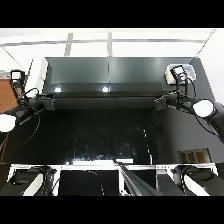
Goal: Fold the box and place the chain.
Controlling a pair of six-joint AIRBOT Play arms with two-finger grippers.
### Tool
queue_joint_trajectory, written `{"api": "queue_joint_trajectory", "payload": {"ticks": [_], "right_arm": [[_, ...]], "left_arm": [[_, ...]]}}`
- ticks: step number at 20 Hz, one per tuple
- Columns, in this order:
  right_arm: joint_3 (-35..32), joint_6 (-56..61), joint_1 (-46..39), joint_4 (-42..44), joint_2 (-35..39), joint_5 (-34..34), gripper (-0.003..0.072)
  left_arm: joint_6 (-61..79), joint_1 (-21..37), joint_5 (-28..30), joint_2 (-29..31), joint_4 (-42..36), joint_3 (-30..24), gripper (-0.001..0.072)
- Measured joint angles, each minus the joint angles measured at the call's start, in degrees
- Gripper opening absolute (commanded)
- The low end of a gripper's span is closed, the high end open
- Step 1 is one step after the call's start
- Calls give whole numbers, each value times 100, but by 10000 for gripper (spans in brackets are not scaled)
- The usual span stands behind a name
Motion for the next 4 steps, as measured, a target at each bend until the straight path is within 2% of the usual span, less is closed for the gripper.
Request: {"api": "queue_joint_trajectory", "payload": {"ticks": [4], "right_arm": [[0, 0, 2, -50, 0, -2, 10]], "left_arm": [[17, -24, 157, 116, 0, -166, 25]]}}
